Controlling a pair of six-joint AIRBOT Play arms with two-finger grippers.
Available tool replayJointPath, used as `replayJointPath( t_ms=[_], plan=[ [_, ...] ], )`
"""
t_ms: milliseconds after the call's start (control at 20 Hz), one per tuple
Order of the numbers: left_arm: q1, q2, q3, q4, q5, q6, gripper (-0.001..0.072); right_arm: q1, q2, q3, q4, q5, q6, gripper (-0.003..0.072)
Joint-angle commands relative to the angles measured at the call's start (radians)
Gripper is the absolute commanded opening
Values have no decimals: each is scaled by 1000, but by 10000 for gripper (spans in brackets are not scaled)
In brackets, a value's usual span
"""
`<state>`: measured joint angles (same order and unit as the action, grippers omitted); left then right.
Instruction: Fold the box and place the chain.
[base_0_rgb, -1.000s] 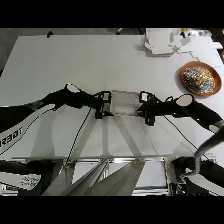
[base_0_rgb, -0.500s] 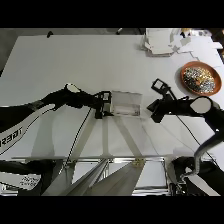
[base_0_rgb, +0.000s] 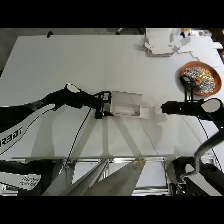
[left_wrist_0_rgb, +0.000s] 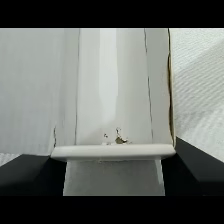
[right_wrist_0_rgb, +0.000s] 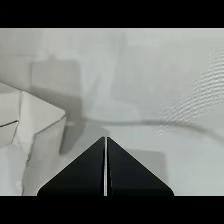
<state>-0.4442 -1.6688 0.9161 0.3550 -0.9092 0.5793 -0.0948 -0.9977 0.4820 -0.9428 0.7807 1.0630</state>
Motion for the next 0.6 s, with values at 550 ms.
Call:
replayJointPath(
  t_ms=[550],
  plan=[
    [0, 0, 0, 0, 0, -1, 209, 54, -174, -22, 413, 86, -148, 34]
  ],
)
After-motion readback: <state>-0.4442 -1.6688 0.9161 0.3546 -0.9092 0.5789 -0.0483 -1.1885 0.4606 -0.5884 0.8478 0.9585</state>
